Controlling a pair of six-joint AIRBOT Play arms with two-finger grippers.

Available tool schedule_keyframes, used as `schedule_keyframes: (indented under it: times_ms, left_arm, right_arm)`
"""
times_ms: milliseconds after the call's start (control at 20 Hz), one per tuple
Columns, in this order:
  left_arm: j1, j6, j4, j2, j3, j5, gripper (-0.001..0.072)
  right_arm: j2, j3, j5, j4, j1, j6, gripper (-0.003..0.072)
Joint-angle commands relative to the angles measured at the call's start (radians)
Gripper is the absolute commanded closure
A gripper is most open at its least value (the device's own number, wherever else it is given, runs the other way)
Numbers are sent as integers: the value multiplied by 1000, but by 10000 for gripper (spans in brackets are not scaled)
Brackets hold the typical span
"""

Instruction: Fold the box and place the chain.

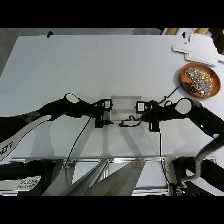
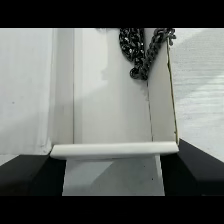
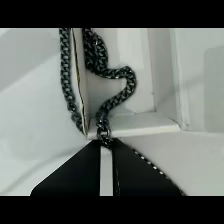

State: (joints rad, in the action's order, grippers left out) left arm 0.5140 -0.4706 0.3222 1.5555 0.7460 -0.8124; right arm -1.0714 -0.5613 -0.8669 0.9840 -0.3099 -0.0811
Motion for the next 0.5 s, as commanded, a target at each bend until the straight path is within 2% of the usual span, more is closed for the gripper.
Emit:
schedule_keyframes:
  times_ms: [0,250,450]
  left_arm:
    - [1,0,0,0,0,0,700]
    - [1,0,0,0,0,0,700]
    - [1,0,0,0,0,0,700]
  right_arm:
    - [19,0,-31,71,0,-1,665]
    - [151,-1,-8,311,0,-199,666]
    - [260,-25,-5,311,0,-410,666]
